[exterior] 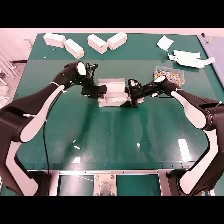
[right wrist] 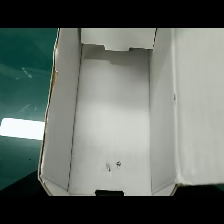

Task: Fold the box and place the chain.

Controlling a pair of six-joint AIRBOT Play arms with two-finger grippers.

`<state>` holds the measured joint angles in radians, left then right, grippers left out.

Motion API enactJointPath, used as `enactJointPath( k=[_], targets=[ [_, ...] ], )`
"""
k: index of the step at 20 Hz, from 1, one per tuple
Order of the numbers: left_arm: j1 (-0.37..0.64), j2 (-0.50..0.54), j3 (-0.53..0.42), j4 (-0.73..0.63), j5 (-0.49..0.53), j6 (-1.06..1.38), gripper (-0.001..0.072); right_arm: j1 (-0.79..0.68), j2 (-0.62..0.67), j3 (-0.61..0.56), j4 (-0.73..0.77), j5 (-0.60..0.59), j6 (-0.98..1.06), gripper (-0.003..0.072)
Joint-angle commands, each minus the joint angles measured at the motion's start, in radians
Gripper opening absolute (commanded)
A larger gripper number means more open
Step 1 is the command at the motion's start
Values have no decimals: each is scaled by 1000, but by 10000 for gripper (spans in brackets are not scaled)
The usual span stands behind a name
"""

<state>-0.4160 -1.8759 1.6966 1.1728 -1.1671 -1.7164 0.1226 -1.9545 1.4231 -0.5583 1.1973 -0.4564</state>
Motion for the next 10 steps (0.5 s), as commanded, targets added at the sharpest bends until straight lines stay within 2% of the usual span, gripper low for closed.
enactJointPath(
  k=[1,3,9,10],
  targets=[
    [-31,1,39,144,-8,-68,336,0,0,0,0,0,0,593],
    [-50,0,60,203,-27,-117,335,0,0,0,0,1,0,593],
    [-79,-1,61,240,-53,-173,334,0,0,0,0,0,0,593],
    [-82,-1,61,240,-56,-180,309,0,0,0,0,0,0,593]
  ],
)
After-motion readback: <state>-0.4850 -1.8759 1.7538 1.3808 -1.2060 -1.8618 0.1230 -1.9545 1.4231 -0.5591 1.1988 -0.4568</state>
